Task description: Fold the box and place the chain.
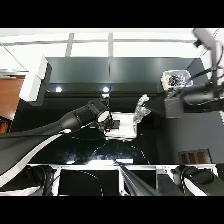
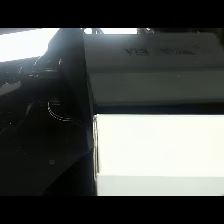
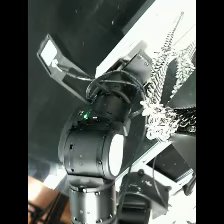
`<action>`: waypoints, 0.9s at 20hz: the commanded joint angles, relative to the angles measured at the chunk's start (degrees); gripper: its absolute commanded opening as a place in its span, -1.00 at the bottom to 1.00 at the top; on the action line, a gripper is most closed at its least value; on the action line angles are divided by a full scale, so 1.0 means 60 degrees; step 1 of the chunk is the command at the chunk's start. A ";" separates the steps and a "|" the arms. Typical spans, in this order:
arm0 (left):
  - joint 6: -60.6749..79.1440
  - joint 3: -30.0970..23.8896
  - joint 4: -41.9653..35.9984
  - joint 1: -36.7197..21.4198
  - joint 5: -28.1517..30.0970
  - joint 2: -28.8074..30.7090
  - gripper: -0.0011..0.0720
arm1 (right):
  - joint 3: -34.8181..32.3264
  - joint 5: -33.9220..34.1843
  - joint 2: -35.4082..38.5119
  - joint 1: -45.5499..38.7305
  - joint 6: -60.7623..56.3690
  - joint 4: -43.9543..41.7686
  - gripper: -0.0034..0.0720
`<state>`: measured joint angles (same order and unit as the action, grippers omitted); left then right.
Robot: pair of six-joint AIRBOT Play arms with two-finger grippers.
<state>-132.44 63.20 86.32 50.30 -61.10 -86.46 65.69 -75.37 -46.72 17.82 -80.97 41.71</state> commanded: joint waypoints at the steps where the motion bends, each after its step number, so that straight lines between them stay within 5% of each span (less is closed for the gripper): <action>1: 0.0000 0.0000 0.0000 -0.0004 0.0007 -0.0004 -0.90 | -0.0896 0.1020 -0.0018 0.0321 -0.0004 -0.0178 -0.90; 6: 0.0000 0.0000 -0.0004 -0.0004 0.0102 -0.0004 -0.90 | -0.2215 0.1428 -0.0040 0.0317 -0.0062 0.0306 -0.90; 10: 0.0000 0.0000 -0.0004 0.0000 0.0113 -0.0004 -0.90 | -0.3581 0.2892 -0.0415 0.1115 -0.0036 0.0313 -0.90; 14: 0.0000 0.0000 -0.0040 0.0004 0.0379 -0.0004 -0.90 | -0.3869 0.3483 -0.0973 0.1537 -0.0040 0.0965 -0.88; 15: 0.0000 0.0000 -0.0040 -0.0004 0.0368 -0.0004 -0.90 | -0.3869 0.3479 -0.1042 0.1530 -0.0040 0.1111 -0.80; 16: -0.0004 0.0000 -0.0044 -0.0004 0.0353 -0.0004 -0.90 | -0.3865 0.3402 -0.1049 0.1486 -0.0044 0.1337 -0.23; 17: -0.0036 0.0000 -0.0040 -0.0007 0.0259 -0.0004 -0.91 | -0.3832 0.3166 -0.1045 0.1351 -0.0040 0.1486 0.08; 18: -0.0182 0.0000 -0.0015 -0.0007 0.0073 -0.0004 -0.91 | -0.3701 0.2739 -0.1035 0.1100 -0.0033 0.1621 0.09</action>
<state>-132.60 63.18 86.26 50.30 -59.51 -86.46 43.29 -56.82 -52.34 25.58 -81.21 48.14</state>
